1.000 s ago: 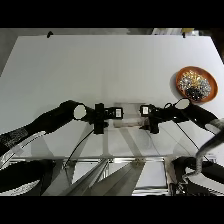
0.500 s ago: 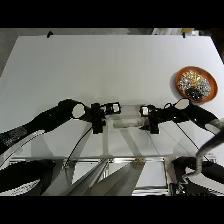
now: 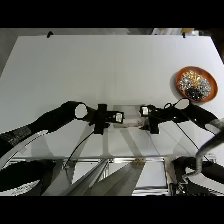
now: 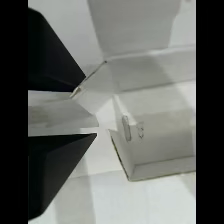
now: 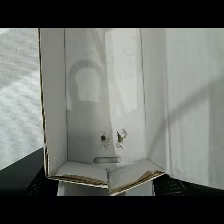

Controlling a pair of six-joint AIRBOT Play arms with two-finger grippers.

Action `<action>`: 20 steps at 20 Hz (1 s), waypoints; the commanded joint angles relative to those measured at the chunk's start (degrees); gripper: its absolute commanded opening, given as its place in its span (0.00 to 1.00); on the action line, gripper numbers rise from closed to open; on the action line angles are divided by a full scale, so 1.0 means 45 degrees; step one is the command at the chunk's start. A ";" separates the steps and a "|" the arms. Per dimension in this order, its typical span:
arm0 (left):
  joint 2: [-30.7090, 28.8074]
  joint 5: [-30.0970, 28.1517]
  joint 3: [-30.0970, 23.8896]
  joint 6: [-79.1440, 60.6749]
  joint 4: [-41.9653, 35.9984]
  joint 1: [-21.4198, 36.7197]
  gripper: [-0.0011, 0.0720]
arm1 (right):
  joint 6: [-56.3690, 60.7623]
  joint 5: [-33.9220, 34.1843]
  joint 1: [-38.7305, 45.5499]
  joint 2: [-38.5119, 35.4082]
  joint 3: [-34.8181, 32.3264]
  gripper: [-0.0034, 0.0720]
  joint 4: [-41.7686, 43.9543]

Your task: Fold the box and place the chain.

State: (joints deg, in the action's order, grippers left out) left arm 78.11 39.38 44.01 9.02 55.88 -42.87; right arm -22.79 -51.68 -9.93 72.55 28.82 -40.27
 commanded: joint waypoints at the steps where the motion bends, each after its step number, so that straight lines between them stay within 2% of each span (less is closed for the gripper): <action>1: 0.0374 -0.0160 0.0000 -0.0573 -0.0733 -0.0316 0.26 | 0.0000 0.0005 0.0000 -0.0010 0.0010 0.50 0.0000; 6: 0.0403 -0.1044 0.0000 0.0029 -0.1035 -0.0413 0.24 | 0.0000 0.0005 0.0000 -0.0010 0.0010 0.50 0.0005; 10: 0.0379 -0.1093 0.0000 0.0102 -0.1428 -0.0457 0.21 | 0.0000 0.0005 0.0000 -0.0010 0.0010 0.50 0.0005; 15: 0.0413 -0.1297 0.0000 0.0097 -0.2132 -0.0918 0.23 | 0.0000 0.0005 0.0000 -0.0010 0.0010 0.50 0.0005; 16: 0.0418 -0.1292 0.0000 0.0097 -0.2215 -0.0957 0.25 | 0.0000 0.0005 0.0000 -0.0010 0.0010 0.50 0.0005; 17: 0.0418 -0.1277 0.0000 0.0112 -0.2234 -0.0967 0.40 | 0.0000 0.0005 0.0000 -0.0010 0.0010 0.50 0.0005; 18: 0.0418 -0.1287 0.0000 0.0350 -0.2225 -0.0967 0.49 | 0.0005 0.0005 0.0000 -0.0010 0.0010 0.50 0.0005; 20: 0.0418 -0.1277 0.0000 0.0845 -0.2220 -0.0967 0.50 | 0.0000 0.0005 0.0000 -0.0010 0.0010 0.50 0.0000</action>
State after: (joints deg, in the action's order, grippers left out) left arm 79.94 33.76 44.01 10.57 46.63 -46.98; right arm -22.96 -51.68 -9.93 72.55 28.82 -40.32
